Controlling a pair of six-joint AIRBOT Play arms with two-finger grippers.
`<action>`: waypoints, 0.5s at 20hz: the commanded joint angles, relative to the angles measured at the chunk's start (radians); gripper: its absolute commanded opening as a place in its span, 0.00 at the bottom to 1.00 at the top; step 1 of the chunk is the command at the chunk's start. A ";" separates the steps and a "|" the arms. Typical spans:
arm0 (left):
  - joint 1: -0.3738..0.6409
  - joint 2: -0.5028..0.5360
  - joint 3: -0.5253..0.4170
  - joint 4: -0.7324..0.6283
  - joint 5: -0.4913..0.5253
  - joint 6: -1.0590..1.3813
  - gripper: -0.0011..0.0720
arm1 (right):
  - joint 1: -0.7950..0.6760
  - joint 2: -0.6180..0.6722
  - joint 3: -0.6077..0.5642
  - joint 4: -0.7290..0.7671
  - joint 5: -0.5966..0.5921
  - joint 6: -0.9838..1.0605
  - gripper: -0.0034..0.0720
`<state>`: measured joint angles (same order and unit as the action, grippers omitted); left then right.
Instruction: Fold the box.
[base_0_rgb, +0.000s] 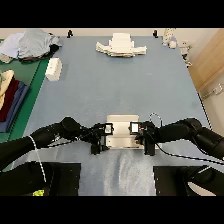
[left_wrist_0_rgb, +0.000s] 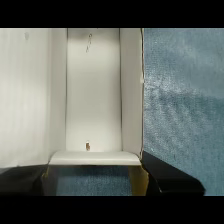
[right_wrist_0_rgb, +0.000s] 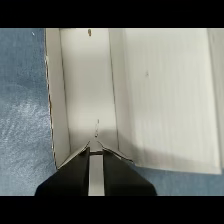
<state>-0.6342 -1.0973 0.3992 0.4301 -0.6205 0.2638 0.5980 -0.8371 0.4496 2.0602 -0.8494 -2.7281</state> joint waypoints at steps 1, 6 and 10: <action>0.000 0.000 0.001 0.000 0.000 0.000 0.71 | 0.003 -0.005 0.000 0.017 0.011 -0.004 0.20; 0.000 0.000 0.001 0.000 0.000 0.000 0.71 | 0.003 -0.005 -0.002 0.023 0.030 -0.011 0.94; 0.000 0.000 0.001 0.000 0.000 0.000 0.71 | 0.003 -0.005 -0.002 0.023 0.031 -0.014 0.94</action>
